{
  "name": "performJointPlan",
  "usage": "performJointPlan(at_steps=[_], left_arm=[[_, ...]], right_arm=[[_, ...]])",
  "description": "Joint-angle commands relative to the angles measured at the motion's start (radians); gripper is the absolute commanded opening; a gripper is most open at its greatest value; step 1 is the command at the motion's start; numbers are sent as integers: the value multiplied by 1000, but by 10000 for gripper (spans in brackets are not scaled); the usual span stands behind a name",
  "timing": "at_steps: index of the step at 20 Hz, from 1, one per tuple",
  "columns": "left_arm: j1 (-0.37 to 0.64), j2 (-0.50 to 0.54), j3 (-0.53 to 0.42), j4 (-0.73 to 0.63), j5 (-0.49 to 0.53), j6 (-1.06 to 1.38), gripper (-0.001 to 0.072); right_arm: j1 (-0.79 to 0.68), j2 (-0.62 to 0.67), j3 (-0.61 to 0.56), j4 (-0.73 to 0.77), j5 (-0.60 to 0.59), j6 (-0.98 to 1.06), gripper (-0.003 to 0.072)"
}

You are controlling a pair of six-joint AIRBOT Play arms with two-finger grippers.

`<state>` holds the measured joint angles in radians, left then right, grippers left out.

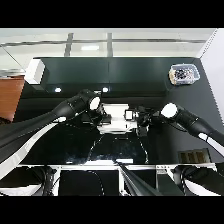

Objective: Fold the box and place the chain.

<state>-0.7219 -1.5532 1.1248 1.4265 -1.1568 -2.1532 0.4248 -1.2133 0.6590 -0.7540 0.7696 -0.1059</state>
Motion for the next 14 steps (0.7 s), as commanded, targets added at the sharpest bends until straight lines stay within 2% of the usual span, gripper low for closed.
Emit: performJointPlan(at_steps=[1,3,4,9,12,13,14], left_arm=[[-1,0,0,-1,-3,-1,27],[-1,0,0,-3,-3,-1,27],[-1,0,0,-3,-3,-1,27],[0,0,0,-3,-3,-1,27],[0,0,0,-3,-2,-1,27],[0,0,0,-3,-2,-1,27],[0,0,0,-3,-2,-1,27]], right_arm=[[-1,19,0,-12,19,11,227],[-1,18,0,31,19,11,196],[-1,15,0,57,16,12,120],[6,-64,0,258,8,10,128],[8,-88,0,283,20,16,131],[8,-88,0,283,23,25,212],[8,-88,0,283,19,46,416]])
